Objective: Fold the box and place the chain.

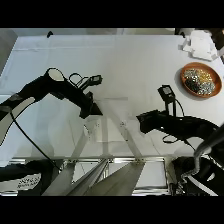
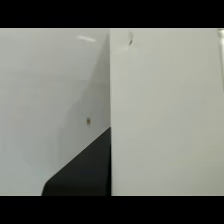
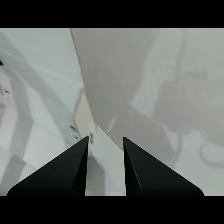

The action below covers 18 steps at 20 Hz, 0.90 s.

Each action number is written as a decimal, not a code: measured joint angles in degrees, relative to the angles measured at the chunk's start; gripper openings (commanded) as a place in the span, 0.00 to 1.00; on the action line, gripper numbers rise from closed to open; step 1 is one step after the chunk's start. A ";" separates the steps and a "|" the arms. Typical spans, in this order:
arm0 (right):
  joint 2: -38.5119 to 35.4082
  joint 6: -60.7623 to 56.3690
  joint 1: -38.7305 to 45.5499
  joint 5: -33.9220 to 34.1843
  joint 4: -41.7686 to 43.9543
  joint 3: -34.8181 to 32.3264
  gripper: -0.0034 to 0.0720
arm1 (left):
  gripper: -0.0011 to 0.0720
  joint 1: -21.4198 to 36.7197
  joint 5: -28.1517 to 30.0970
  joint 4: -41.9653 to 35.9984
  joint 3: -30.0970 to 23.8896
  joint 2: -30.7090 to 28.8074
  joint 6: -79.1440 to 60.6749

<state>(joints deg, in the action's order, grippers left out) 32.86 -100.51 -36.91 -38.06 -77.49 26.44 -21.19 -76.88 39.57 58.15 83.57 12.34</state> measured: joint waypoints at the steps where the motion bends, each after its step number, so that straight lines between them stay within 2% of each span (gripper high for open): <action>1: -2.10 -0.02 0.00 -2.08 -0.57 0.48 0.38 | 0.01 -1.53 1.18 0.44 0.00 -1.51 -0.11; 5: -10.54 -0.02 0.00 -12.37 -1.99 1.51 0.38 | 0.01 -6.80 6.71 0.98 -1.64 -9.03 0.17; 7: -13.42 -0.04 0.00 -17.18 -2.32 1.68 0.38 | 0.01 -8.15 11.13 1.03 -4.98 -13.53 0.52; 11: -16.00 -0.20 0.00 -21.22 -2.56 1.84 0.38 | 0.02 -9.29 18.43 0.48 -13.90 -20.31 -0.46; 14: -16.61 -0.20 0.00 -21.27 -2.64 1.84 0.38 | 0.02 -10.36 21.24 -2.71 -17.44 -20.52 -5.16; 18: -16.90 -0.22 0.00 -20.61 -2.64 1.84 0.38 | 0.02 -11.43 26.88 -4.85 -18.99 -17.29 -10.08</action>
